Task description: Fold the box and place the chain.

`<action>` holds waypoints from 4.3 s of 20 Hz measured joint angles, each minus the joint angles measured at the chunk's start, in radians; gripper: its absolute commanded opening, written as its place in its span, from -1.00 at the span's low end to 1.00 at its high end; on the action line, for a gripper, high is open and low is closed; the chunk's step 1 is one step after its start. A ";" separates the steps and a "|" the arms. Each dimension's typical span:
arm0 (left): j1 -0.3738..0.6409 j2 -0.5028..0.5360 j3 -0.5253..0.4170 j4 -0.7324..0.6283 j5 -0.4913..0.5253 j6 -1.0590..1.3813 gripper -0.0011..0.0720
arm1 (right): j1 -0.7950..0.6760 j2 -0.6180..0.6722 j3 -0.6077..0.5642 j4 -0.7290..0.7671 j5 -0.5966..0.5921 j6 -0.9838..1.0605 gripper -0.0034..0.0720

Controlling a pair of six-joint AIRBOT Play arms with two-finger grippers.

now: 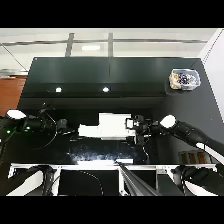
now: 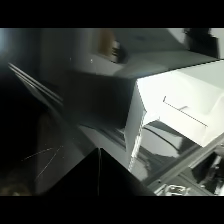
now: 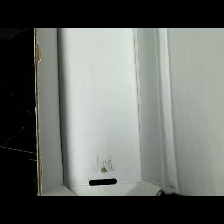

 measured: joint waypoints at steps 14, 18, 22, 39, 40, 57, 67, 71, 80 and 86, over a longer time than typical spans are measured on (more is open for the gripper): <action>-0.256 -0.170 0.023 -0.166 0.068 0.112 0.88 | 0.000 0.000 0.000 0.000 0.000 0.000 0.51; -0.268 -0.172 0.066 -0.120 0.044 0.116 0.88 | 0.000 0.000 0.000 0.000 0.000 0.000 0.51; -0.291 -0.172 0.112 -0.120 0.037 0.119 0.88 | 0.000 0.000 0.000 0.000 0.000 0.000 0.51; -0.550 -0.171 0.172 -0.208 0.226 0.015 0.87 | 0.000 0.000 0.000 0.000 0.000 0.000 0.52; -0.572 -0.171 0.172 -0.196 0.250 -0.013 0.87 | 0.000 0.000 0.000 0.000 0.000 0.000 0.51; -0.822 -0.171 0.327 0.465 0.313 -0.692 0.75 | 0.000 0.000 0.000 0.000 -0.001 0.000 0.51; -0.963 -0.174 0.452 0.754 0.184 -1.046 0.18 | 0.000 0.000 0.000 0.000 -0.002 0.000 0.51; -1.014 -0.176 0.481 0.819 0.151 -1.164 0.14 | 0.000 0.000 0.000 0.000 -0.002 0.000 0.52; -1.043 -0.228 0.491 0.845 0.154 -1.288 0.13 | 0.000 0.000 0.000 0.000 -0.001 0.000 0.51; -1.044 -0.251 0.492 0.823 0.171 -1.299 -0.32 | 0.000 0.000 0.000 0.000 -0.001 0.000 0.51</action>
